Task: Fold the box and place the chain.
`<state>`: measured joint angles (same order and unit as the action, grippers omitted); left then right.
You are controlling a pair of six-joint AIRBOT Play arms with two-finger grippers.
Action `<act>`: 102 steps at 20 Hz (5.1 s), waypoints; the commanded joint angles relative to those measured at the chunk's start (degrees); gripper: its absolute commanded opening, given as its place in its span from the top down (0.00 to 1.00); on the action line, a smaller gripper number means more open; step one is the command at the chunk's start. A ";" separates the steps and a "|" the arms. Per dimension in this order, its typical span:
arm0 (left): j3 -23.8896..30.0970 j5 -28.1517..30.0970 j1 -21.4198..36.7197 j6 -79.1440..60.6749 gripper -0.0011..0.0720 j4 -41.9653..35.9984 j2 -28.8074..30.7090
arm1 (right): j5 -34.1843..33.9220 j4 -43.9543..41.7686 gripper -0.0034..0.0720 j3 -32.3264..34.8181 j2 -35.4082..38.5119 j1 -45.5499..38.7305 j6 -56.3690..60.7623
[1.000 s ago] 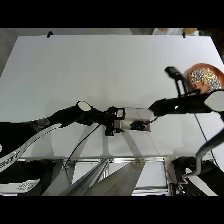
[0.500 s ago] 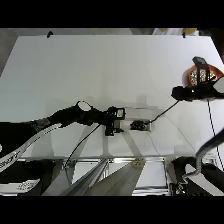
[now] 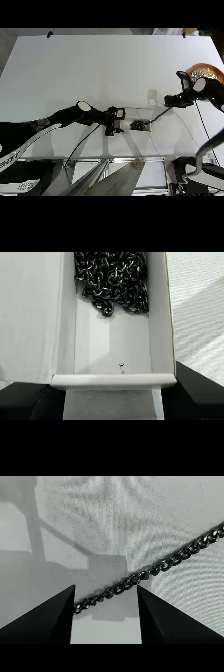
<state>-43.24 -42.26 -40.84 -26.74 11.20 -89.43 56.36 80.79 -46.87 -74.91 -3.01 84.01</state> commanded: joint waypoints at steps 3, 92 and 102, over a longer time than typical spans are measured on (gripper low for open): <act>-0.04 0.00 0.02 -0.02 0.67 0.00 -0.02 | 0.52 2.58 0.51 0.04 -2.69 0.57 3.10; -0.04 0.00 0.02 0.00 0.67 0.00 -0.02 | 13.53 -13.84 0.93 -23.37 -1.88 23.43 -30.97; -0.04 0.00 0.02 0.00 0.67 0.00 -0.02 | 10.12 -21.33 0.63 -0.22 12.33 25.03 -46.93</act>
<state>-43.24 -42.28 -40.84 -26.74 11.20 -89.43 67.31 62.30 -52.31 -66.57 22.15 42.37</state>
